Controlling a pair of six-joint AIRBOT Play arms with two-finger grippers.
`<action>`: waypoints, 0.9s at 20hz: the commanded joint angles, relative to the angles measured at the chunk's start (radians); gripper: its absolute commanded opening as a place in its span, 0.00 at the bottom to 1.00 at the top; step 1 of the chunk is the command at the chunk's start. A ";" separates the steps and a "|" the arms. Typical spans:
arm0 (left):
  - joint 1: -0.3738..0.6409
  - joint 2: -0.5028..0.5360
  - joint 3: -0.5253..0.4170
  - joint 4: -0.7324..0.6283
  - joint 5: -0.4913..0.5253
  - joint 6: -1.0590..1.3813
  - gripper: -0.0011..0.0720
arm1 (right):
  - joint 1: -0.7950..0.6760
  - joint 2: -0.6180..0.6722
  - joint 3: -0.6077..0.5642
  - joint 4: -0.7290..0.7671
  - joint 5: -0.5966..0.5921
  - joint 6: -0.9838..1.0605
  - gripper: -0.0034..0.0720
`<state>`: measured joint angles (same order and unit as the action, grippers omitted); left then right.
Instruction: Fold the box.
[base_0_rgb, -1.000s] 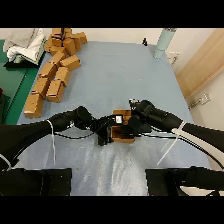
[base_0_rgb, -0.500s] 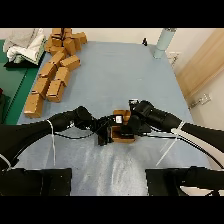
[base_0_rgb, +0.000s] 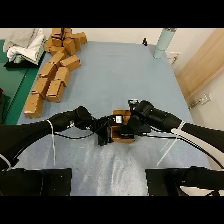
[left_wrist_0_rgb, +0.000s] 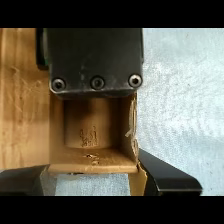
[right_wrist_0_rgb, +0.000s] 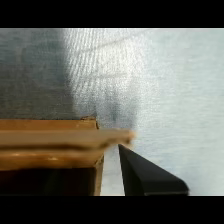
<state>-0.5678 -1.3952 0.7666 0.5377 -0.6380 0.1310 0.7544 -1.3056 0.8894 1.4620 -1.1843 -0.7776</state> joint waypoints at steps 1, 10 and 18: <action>0.000 0.000 0.001 0.000 0.000 0.000 0.72 | 0.000 0.003 0.001 0.012 0.008 -0.009 0.70; 0.000 0.000 0.001 0.000 0.000 0.000 0.72 | 0.000 0.082 0.051 0.026 -0.053 -0.010 0.70; 0.000 0.000 0.001 0.000 0.000 0.000 0.72 | -0.001 0.133 0.065 0.014 -0.127 -0.010 0.62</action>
<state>-0.5678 -1.3952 0.7666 0.5377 -0.6380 0.1307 0.7532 -1.1870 0.9466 1.4796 -1.2877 -0.7883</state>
